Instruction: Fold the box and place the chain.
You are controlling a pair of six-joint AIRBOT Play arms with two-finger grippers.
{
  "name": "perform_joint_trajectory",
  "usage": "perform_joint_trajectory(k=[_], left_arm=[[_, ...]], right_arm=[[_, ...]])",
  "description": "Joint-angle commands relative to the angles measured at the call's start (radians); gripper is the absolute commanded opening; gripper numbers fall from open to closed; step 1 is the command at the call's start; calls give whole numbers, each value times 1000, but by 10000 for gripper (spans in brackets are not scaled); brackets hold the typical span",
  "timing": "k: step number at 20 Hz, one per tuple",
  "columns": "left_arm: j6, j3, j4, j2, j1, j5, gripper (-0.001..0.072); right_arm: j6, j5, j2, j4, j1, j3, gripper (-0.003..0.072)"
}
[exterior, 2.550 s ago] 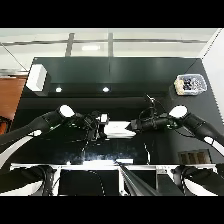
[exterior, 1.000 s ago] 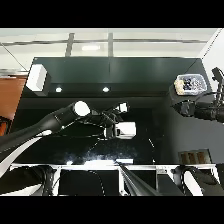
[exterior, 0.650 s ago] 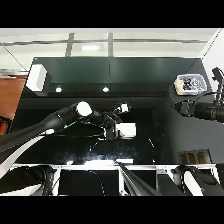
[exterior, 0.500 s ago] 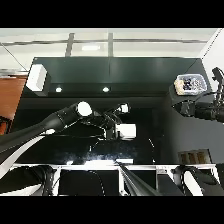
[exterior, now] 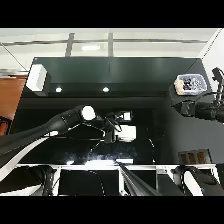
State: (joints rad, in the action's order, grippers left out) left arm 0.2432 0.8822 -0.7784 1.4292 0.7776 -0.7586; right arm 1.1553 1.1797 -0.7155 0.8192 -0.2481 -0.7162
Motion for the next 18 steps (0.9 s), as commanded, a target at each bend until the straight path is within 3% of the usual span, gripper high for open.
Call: perform_joint_trajectory(k=[1,3,6,7,12,16,18], left_arm=[[-1,1,-43,12,40,71,714],[3,1,-111,12,63,64,653],[169,3,-197,-2,63,4,247],[275,4,-250,-18,53,-16,201],[791,4,-538,-138,-116,-155,201],[1068,3,-674,-248,-378,-335,201],[1130,-5,-713,-307,-529,-371,201]], right_arm=[[0,-6,1,2,1,-1,16],[0,-15,1,2,1,-1,17],[0,-26,1,2,1,-1,17],[0,-26,1,2,1,-1,17],[0,-25,1,2,1,-1,17],[0,-31,1,5,1,-1,17],[0,-33,1,5,1,-1,17]])
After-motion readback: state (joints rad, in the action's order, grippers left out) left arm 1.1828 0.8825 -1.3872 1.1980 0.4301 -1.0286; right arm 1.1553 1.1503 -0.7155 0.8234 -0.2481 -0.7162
